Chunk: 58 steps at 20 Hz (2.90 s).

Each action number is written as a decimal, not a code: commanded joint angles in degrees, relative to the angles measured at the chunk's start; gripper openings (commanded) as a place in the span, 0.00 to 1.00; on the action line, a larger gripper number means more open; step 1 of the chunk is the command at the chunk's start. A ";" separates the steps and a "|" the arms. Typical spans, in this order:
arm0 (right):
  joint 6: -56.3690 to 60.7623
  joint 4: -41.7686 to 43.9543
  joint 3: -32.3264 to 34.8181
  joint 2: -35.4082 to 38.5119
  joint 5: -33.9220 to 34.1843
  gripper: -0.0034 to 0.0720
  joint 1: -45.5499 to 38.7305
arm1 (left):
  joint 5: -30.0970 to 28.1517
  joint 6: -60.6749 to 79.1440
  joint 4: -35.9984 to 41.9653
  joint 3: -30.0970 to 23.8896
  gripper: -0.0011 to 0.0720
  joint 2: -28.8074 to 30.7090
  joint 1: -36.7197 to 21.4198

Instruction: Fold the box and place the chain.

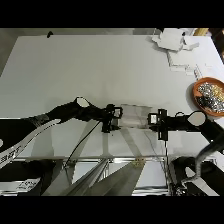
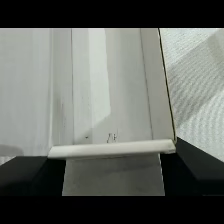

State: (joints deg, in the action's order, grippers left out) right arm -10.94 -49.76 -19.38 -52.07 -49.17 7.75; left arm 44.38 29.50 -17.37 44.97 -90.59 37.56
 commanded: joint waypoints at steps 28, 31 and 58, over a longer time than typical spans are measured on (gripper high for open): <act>22.40 -2.71 2.89 16.96 -0.83 0.42 -0.07 | 0.00 0.02 0.00 0.02 0.70 0.00 0.04; 25.16 -1.90 -1.22 17.18 -5.35 0.24 -4.98 | 0.00 0.02 -0.02 0.02 0.70 0.00 0.04; 70.38 -2.27 -4.96 -11.26 -16.39 0.08 -22.73 | 0.00 0.02 -0.02 0.02 0.70 0.00 0.04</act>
State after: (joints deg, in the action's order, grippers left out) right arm 56.07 -52.31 -24.43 -62.70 -61.43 -14.96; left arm 44.38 29.52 -17.37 44.97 -90.59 37.58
